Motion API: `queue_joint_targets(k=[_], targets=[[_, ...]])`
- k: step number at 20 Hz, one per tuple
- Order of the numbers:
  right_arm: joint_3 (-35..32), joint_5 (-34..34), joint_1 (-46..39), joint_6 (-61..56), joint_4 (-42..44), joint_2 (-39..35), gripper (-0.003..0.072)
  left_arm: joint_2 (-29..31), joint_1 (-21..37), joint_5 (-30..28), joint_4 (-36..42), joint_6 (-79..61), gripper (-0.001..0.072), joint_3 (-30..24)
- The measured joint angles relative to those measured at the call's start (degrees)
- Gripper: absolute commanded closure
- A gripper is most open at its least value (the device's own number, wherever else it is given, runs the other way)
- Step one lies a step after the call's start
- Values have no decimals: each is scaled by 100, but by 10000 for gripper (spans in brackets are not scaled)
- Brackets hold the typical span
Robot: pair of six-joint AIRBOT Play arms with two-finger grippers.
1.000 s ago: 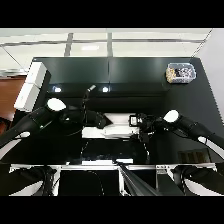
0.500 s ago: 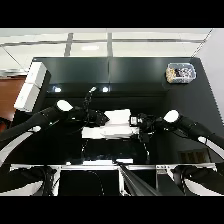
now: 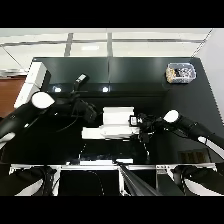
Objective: Fold the box and place the chain.
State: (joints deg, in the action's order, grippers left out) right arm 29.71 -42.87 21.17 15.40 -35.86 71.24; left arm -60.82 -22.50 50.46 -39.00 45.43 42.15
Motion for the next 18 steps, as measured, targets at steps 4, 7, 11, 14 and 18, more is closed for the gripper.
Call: queue_joint_targets(k=[4, 7, 11, 14, 18], targets=[[0, 0, 0, 0, 0, 0, 674, 964, 44, 68, -313, -907, 263, -887], [0, 0, 0, 0, 0, 0, 673, 1156, 37, -114, -479, -2332, 4, -1370], [0, 2, 0, 0, 2, 0, 674, 927, -131, -732, -658, -3744, 7, -1565], [0, 2, 0, 0, 2, 0, 674, 503, -302, -837, -756, -4194, 8, -1412], [0, 4, 0, 0, 2, 0, 674, -63, -575, -758, -686, -4535, 20, -1163]])
